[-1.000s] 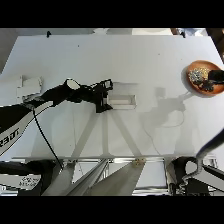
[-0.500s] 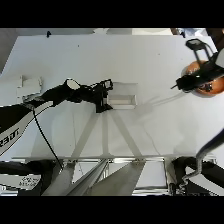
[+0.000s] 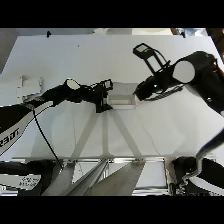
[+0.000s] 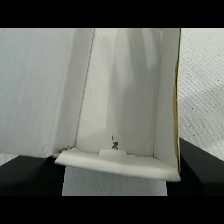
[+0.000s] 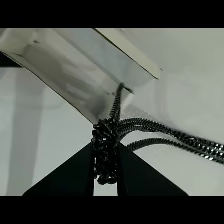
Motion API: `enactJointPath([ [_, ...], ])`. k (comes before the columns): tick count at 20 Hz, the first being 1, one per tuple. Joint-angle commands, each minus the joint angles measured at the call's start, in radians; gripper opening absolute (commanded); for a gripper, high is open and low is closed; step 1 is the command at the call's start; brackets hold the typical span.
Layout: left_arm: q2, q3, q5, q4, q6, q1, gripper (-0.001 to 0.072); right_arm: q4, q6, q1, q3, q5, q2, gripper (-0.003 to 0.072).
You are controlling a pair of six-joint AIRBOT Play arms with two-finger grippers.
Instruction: Fold the box and place the chain.
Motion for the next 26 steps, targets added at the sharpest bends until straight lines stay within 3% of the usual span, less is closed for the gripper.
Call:
enactJointPath([
  [1,0.0,0.0,0.0,0.0,0.0,-0.001,0.0236,0.136,-0.069,0.069,0.0,-0.158,-0.042,0.0011],
  [4,0.0,0.0,0.0,0.0,0.0,-0.001,0.0236,0.202,-0.071,0.08,0.0,-0.268,-0.099,0.0011],
  [7,0.0,0.0,0.0,0.0,0.0,-0.001,0.0236,0.161,-0.067,0.08,0.0,-0.223,-0.163,0.0028],
  [9,0.0,0.0,0.0,0.0,0.0,-0.001,0.0236,0.118,-0.067,0.08,0.0,-0.179,-0.185,0.0296],
  [15,0.0,0.0,0.0,0.0,0.0,-0.001,0.0236,-0.049,-0.061,0.027,0.0,-0.153,-0.121,0.0312],
  [19,0.0,0.0,0.0,0.0,0.0,-0.001,0.0236,-0.08,-0.055,-0.161,-0.001,-0.056,-0.119,0.0325],
  [20,0.0,0.0,0.0,0.0,0.0,-0.001,0.0236,-0.094,-0.056,-0.214,-0.001,-0.04,-0.127,0.0388],
  [21,0.0,0.0,0.0,0.0,0.0,-0.001,0.0236,-0.112,-0.056,-0.268,-0.005,-0.036,-0.136,0.0504],
  [22,0.0,0.0,0.0,0.0,0.0,-0.001,0.0236,-0.121,-0.064,-0.313,-0.013,-0.039,-0.148,0.0549],
  [26,0.0,0.0,0.0,0.0,0.0,-0.001,0.0236,-0.13,-0.113,-0.419,-0.021,-0.047,-0.253,0.0591],
])
